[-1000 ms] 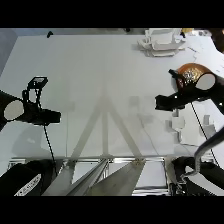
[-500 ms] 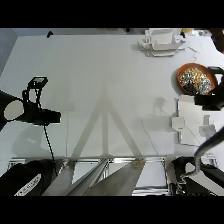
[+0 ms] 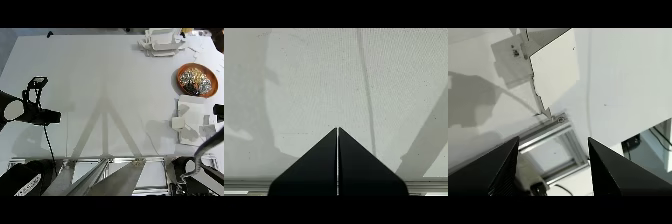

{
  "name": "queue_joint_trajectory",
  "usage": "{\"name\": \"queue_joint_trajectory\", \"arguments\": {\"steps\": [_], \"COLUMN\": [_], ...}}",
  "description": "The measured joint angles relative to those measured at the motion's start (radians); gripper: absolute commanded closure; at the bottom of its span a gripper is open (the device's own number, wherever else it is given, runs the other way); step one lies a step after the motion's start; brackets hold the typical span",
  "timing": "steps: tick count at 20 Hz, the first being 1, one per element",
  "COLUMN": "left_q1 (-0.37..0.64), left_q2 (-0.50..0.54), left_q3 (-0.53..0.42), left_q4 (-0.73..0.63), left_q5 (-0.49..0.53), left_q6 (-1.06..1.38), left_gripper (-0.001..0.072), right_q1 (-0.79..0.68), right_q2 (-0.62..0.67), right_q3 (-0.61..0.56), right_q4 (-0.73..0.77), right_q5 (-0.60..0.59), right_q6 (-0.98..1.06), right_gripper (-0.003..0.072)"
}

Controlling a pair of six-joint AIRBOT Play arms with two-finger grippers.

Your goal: Fold the box and place the chain.

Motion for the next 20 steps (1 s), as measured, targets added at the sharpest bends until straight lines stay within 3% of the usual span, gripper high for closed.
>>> {"name": "queue_joint_trajectory", "arguments": {"steps": [9,12,15,17,18,20], "left_q1": [0.0,0.0,0.0,0.0,0.0,0.0], "left_q2": [0.0,0.0,0.0,0.0,0.0,0.0], "left_q3": [0.0,0.0,0.0,0.0,0.0,0.0], "left_q4": [0.0,0.0,0.0,0.0,0.0,0.0], "left_q5": [0.0,0.0,0.0,0.0,0.0,0.0], "left_q6": [0.0,0.0,0.0,0.0,0.0,0.0], "left_gripper": [0.0699,0.0699,0.0699,0.0699,0.0699,0.0699], "right_q1": [-0.008,-0.008,-0.009,-0.009,-0.009,-0.005], "right_q2": [-0.134,-0.18,-0.211,-0.232,-0.241,-0.253], "right_q3": [-0.092,-0.098,-0.101,-0.101,-0.102,-0.102], "right_q4": [-0.036,-0.084,-0.159,-0.187,-0.192,-0.183], "right_q5": [-0.142,-0.186,-0.209,-0.213,-0.214,-0.212], "right_q6": [-0.002,0.023,0.04,0.046,0.047,0.033], "right_gripper": [0.0239,0.0295,0.0421,0.0615,0.0665,0.0676]}}
